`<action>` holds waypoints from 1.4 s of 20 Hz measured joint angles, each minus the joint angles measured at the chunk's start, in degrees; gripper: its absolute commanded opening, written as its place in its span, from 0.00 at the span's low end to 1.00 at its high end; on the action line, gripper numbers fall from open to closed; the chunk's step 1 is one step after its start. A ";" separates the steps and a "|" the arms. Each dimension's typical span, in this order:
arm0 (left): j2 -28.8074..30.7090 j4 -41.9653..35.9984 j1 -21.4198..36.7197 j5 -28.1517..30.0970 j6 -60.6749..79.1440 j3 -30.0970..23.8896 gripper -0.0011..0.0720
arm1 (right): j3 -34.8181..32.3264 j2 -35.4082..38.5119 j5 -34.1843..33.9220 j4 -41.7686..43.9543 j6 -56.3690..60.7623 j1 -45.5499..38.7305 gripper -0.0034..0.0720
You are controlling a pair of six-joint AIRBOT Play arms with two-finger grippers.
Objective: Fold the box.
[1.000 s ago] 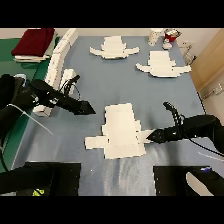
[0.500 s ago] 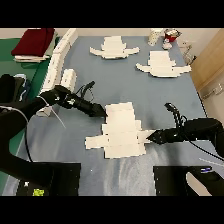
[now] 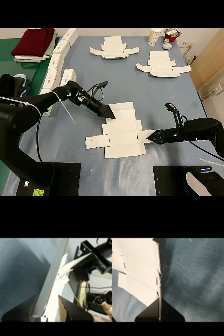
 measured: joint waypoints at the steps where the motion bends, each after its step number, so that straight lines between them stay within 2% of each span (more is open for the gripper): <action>1: -0.09 0.66 -0.15 -0.72 0.13 0.48 0.15 | 0.00 0.00 0.00 -0.04 0.00 0.00 0.04; 2: -0.15 1.33 -0.28 -1.40 0.37 0.90 0.09 | 0.00 0.00 0.00 -0.07 0.00 0.00 0.04; 10: -0.24 3.13 -1.22 -5.18 2.10 3.45 0.09 | 0.00 0.00 0.02 -0.13 0.04 0.00 0.06; 11: -0.24 3.23 -1.46 -5.42 2.32 3.56 0.04 | 0.00 0.00 0.20 -0.15 0.07 0.00 0.11; 12: -0.24 3.30 -1.64 -5.49 2.60 3.67 0.03 | -0.02 0.00 0.44 -0.13 0.13 0.00 0.37; 13: -0.24 3.37 -1.79 -5.60 3.13 3.78 0.03 | 0.00 0.02 0.98 -0.11 0.13 0.00 0.53; 17: 0.44 3.15 -2.05 -5.18 6.69 4.70 0.03 | 1.33 0.04 3.76 -3.72 0.17 0.00 0.53; 22: 4.92 3.54 -2.16 -2.75 12.28 4.42 0.02 | 8.33 0.04 7.93 -16.04 5.86 -0.04 0.53; 25: 10.14 4.85 -2.60 0.83 15.54 1.62 0.02 | 13.44 0.04 10.19 -20.46 11.04 -0.07 0.53; 28: 17.31 5.79 -4.33 7.19 19.39 -4.52 0.02 | 16.33 0.04 12.41 -21.86 15.37 -0.07 0.53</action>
